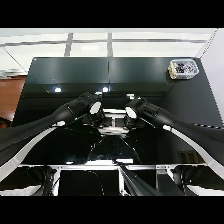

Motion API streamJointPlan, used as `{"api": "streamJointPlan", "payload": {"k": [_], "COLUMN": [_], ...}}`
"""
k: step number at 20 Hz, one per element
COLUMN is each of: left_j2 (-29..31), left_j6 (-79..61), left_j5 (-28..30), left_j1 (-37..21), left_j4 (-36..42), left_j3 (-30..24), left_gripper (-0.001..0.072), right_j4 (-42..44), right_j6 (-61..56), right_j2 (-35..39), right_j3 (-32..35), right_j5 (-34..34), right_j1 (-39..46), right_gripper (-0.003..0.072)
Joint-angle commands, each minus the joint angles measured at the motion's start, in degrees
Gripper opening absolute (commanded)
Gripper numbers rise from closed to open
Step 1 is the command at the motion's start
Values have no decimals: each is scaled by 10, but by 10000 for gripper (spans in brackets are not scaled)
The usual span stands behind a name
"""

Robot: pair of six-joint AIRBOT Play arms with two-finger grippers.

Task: Fold the box and place the chain.

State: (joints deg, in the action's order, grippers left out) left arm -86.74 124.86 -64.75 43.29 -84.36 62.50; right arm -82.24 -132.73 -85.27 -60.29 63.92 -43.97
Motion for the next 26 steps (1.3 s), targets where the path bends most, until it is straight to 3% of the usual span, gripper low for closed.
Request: {"api": "streamJointPlan", "payload": {"k": [1,2,3,5,9,10,11,17,20,24,26], "left_j2": [0,0,0,0,0,0,0,0,0,0,0], "left_j6": [-2,-2,-2,-2,-2,-2,-2,-2,-2,-2,-2], "left_j5": [0,0,0,0,0,0,0,0,0,0,0], "left_j1": [0,0,0,0,0,0,0,0,0,0,0], "left_j4": [-2,-2,-2,-2,-2,-2,-2,-2,-2,-2,-2], "left_j3": [1,1,1,1,1,1,1,1,1,1,1], "left_gripper": [28,28,28,28,28,28,28,28,28,28,28], "right_j4": [-2,-2,-1,-5,-8,-10,-10,-17,-136,-444,-482], "right_j6": [-3,-3,-3,-3,-3,-3,4,71,86,103,102], "right_j2": [-2,-2,-2,-2,-1,0,2,101,195,243,243], "right_j3": [-1,-1,-1,-1,-2,-5,-7,-32,-33,-31,-18], "right_j5": [3,1,0,-1,0,3,4,47,89,176,114], "right_j1": [-1,-1,-1,-1,-1,0,0,0,3,52,132], "right_gripper": [59,231,244,19,35,233,349,345,345,345,345]}}
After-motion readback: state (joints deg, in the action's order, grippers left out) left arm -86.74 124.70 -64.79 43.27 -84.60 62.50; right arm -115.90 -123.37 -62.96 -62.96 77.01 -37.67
